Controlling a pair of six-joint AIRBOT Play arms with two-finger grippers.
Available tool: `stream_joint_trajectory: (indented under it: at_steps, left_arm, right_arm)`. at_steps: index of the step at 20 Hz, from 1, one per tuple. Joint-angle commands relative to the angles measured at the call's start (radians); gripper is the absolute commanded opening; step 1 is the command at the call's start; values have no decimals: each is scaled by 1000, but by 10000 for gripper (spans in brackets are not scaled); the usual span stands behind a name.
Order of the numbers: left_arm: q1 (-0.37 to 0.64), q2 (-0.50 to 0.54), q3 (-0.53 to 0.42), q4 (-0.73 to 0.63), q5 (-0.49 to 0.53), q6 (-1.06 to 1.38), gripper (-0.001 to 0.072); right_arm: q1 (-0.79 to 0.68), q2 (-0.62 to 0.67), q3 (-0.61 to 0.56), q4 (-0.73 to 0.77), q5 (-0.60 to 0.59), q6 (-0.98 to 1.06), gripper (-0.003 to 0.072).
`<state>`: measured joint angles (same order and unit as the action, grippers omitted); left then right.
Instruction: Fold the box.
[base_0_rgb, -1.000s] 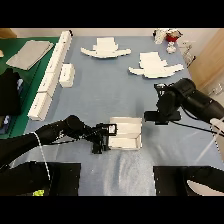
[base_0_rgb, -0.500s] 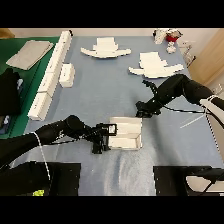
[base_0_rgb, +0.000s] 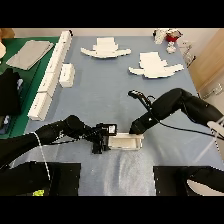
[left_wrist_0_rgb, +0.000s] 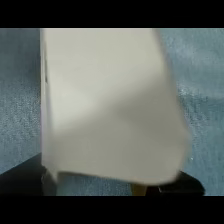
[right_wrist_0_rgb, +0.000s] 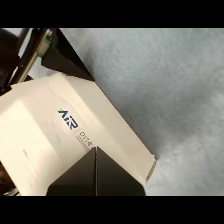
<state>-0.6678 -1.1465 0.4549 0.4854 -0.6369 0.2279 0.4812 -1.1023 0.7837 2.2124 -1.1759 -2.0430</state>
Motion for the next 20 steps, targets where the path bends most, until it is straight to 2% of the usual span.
stream_joint_trajectory:
  at_steps: [1, 4, 6, 9, 14, 15, 16, 17, 18, 20]
  left_arm:
    - [0, 0, 0, 0, 0, 0, 441]
    - [0, 0, 0, 0, 0, 0, 440]
    - [0, 0, 0, 0, 0, 0, 441]
    - [0, 0, 0, 0, 0, 0, 440]
    - [0, 0, 0, 0, 0, 0, 441]
    - [0, 0, 0, 0, 0, 0, 441]
    - [0, 0, 0, 0, 0, 0, 440]
    - [0, 0, 0, 0, 0, 0, 441]
    - [0, 0, 0, 0, 0, 0, 440]
    - [0, 0, 0, 0, 0, 0, 441]
  right_arm:
    - [134, 155, -140, -61, 291, -34, 2]
    - [231, 260, -232, -89, 465, -34, 3]
    - [269, 295, -282, -111, 519, -33, 3]
    - [295, 301, -322, -117, 523, -34, 3]
    - [385, 319, -314, -142, 513, -76, 11]
    - [402, 318, -313, -161, 502, -111, 143]
    - [415, 318, -313, -188, 497, -132, 341]
    - [427, 318, -312, -219, 497, -159, 449]
    - [437, 318, -307, -250, 496, -167, 474]
    - [439, 318, -297, -287, 495, -212, 475]
